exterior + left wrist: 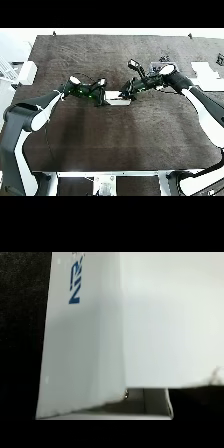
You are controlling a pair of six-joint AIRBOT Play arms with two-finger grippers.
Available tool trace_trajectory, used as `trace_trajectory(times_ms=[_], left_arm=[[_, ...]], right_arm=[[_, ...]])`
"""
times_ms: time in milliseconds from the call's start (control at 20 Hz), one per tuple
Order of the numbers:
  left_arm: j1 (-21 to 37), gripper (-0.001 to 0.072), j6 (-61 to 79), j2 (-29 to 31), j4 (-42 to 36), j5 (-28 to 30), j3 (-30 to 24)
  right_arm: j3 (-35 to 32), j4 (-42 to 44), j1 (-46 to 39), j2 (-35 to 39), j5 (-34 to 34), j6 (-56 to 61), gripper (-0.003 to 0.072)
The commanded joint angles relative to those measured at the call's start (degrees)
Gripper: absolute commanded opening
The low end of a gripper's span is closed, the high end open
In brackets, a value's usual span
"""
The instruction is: Fold the box and place the chain.
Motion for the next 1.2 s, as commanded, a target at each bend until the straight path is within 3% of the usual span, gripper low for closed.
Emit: trace_trajectory(times_ms=[0,350,500,1150], left_arm=[[0.02,0.0357,0.00,-0.02,0.00,0.02,-0.02],[0.02,0.0357,0.02,-0.02,0.00,0.02,-0.02],[0.02,0.0357,0.02,-0.02,0.00,0.02,-0.02],[0.02,0.0357,0.02,-0.02,0.00,0.04,-0.02]], right_arm=[[1.09,1.77,0.04,-0.07,-0.44,-3.10,0.0362],[3.13,1.92,-0.31,-0.11,-1.73,-6.78,0.0364],[3.13,0.15,-0.35,-0.90,-2.21,-6.99,0.0438],[3.04,1.64,-0.61,-2.84,2.49,-6.34,0.0400]])
